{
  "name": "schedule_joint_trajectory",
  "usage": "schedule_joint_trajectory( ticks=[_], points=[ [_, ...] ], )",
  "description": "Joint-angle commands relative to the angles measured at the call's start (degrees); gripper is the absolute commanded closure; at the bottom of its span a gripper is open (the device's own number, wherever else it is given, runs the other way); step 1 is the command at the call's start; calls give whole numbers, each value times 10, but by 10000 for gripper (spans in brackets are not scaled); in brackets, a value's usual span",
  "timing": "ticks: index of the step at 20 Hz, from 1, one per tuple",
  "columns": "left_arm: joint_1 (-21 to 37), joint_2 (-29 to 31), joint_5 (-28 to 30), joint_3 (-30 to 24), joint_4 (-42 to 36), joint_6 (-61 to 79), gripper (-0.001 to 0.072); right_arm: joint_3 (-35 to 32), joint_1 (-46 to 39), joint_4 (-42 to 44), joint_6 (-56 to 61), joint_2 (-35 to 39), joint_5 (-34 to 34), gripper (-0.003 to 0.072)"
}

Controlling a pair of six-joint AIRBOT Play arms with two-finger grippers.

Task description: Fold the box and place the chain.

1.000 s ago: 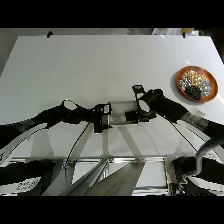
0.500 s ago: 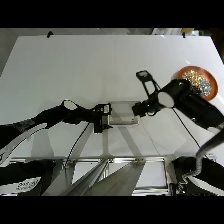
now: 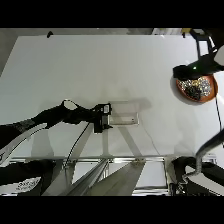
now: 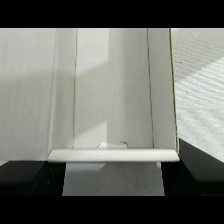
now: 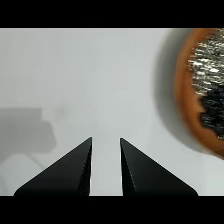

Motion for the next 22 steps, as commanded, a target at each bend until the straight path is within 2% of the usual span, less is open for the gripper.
schedule_joint_trajectory(
  ticks=[1, 6, 12, 22],
  points=[
    [0, 0, 0, 0, 0, 0, 560, 11, -115, -1, -59, -56, -1, 517],
    [0, 0, 0, 0, 0, 0, 560, 11, -187, -2, -84, -134, -26, 517],
    [0, 0, 0, 0, 0, 0, 560, 11, -190, -10, -92, -198, -52, 518],
    [0, 0, 0, 0, 0, 0, 560, 11, -190, -15, -92, -226, -123, 518]
  ],
)
